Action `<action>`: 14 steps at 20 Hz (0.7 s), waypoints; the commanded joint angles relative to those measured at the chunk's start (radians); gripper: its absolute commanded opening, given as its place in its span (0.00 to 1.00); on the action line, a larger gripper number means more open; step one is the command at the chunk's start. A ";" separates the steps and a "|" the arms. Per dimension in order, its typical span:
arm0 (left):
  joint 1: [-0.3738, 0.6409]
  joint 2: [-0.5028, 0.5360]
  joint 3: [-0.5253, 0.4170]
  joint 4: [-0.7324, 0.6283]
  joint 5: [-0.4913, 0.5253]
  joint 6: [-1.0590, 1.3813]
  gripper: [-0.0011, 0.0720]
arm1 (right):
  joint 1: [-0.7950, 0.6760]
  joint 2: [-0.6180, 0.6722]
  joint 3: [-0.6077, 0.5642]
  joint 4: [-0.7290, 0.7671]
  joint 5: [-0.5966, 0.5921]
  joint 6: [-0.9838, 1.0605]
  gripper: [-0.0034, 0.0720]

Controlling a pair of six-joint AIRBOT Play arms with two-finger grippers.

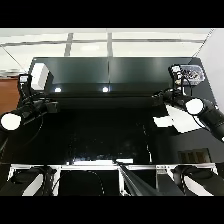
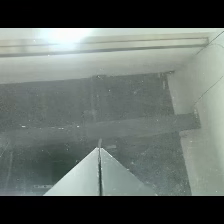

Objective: Fold the box and place the chain.

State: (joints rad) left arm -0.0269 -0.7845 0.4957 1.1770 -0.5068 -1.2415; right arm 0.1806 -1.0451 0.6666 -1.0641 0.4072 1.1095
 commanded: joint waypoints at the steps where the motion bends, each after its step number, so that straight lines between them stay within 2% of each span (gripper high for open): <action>1: 0.000 0.001 0.000 0.000 0.000 0.000 0.05 | 0.000 -0.001 0.000 0.000 0.000 0.000 0.06; 6: 0.000 0.001 0.000 0.000 0.002 0.000 0.05 | 0.001 -0.001 0.000 0.052 -0.008 0.001 0.06; 10: 0.000 0.001 0.000 -0.116 0.035 0.000 0.05 | 0.001 -0.001 0.000 0.195 -0.012 0.001 0.06; 14: -0.002 -0.016 0.000 -0.193 0.250 0.000 0.05 | 0.000 -0.001 0.000 0.199 -0.090 0.000 0.07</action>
State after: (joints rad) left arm -0.0277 -0.7898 0.4957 1.0573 -0.3931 -1.2419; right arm 0.1806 -1.0451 0.6666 -0.8963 0.3721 1.1103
